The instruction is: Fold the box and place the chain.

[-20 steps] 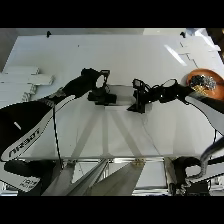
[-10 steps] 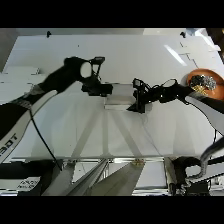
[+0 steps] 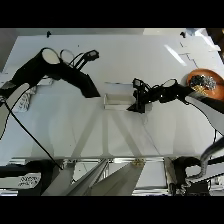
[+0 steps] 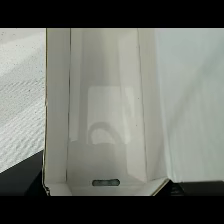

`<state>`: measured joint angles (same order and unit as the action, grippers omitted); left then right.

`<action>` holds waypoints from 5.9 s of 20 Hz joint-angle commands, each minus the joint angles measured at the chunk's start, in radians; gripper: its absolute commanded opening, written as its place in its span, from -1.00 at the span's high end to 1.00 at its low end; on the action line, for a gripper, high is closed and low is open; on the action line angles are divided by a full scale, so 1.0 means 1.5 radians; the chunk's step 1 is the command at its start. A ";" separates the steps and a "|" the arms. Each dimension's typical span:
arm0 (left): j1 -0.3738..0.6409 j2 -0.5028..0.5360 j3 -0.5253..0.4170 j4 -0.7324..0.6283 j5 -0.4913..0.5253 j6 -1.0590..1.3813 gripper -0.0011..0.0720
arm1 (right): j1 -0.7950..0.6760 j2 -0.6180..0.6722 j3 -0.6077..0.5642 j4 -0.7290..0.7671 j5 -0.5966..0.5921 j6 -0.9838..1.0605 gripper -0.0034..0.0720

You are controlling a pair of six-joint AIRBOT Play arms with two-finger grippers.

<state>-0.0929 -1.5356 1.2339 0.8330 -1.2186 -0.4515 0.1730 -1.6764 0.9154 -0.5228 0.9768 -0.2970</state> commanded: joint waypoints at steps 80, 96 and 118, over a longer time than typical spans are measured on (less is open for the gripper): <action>-0.056 -0.161 -0.092 -0.233 0.137 0.570 0.21 | -0.001 0.001 0.000 0.001 0.001 0.000 -0.40; -0.056 -0.160 -0.092 -0.233 0.137 0.569 0.21 | -0.001 0.069 0.000 -0.110 0.021 0.029 -0.83; -0.056 -0.160 -0.092 -0.233 0.137 0.569 0.21 | 0.002 0.235 0.000 -0.013 -0.025 0.343 0.90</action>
<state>-0.1772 -1.7767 1.0950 0.4839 -1.0130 0.4026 0.1741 -1.3098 0.9150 -0.6849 1.0828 0.1848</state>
